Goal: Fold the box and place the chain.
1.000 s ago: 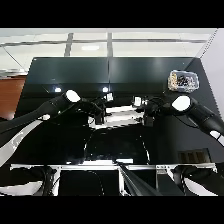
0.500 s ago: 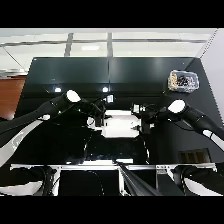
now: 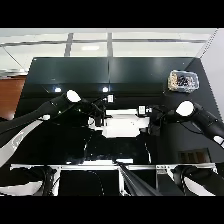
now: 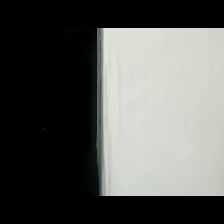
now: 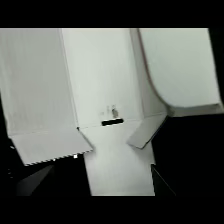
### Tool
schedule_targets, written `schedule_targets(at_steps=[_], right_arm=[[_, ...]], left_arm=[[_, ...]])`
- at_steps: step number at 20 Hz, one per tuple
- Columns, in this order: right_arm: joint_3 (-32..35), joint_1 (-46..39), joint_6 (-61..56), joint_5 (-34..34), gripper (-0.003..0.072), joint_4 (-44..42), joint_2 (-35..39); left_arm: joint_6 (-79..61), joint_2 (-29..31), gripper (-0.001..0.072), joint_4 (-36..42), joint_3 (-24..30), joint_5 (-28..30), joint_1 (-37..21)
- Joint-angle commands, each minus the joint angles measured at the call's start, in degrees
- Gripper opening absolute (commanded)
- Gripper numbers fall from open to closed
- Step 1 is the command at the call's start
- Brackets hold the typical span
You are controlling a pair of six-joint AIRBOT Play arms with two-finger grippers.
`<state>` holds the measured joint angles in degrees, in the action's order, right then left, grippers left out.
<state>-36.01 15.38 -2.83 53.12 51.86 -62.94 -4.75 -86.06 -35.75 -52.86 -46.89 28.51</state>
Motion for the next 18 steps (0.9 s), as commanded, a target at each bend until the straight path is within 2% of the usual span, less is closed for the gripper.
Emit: schedule_targets(at_steps=[1, 3, 5, 7, 11, 13, 16, 18], right_arm=[[2.9, 2.8, -5.0, 2.3, 0.0681, 0.1, 1.1], [5.7, 6.7, -5.1, -4.2, 0.0681, -1.2, 0.9], [7.4, 9.4, -4.7, -11.4, 0.0682, -6.3, 0.6], [6.7, 10.2, -4.6, -14.8, 0.0682, -7.0, 1.0], [3.4, 8.9, -3.2, -14.8, 0.0682, 1.1, 3.7], [2.7, 7.1, -0.3, -14.7, 0.0681, -1.6, 3.7], [2.7, 4.3, 11.4, -12.7, 0.0680, -13.6, 3.6], [2.7, 2.3, 12.2, -13.5, 0.0680, -14.1, 3.2]], left_arm=[[0.0, 0.0, 0.0030, 0.0, 0.0, 0.0, 0.0], [0.0, 0.0, 0.0030, 0.0, 0.0, 0.0, 0.0], [0.0, 0.0, 0.0030, 0.0, 0.0, -0.1, 0.0], [0.0, 0.0, 0.0030, 0.0, 0.0, -0.1, 0.0], [0.0, 0.0, 0.0030, 0.0, 0.0, -0.1, 0.0], [0.0, 0.0, 0.0030, 0.0, 0.0, -0.1, 0.0], [0.1, 0.0, 0.0030, 0.0, 0.0, -0.1, 0.0], [0.1, 0.0, 0.0030, 0.0, 0.0, -0.1, 0.0]])
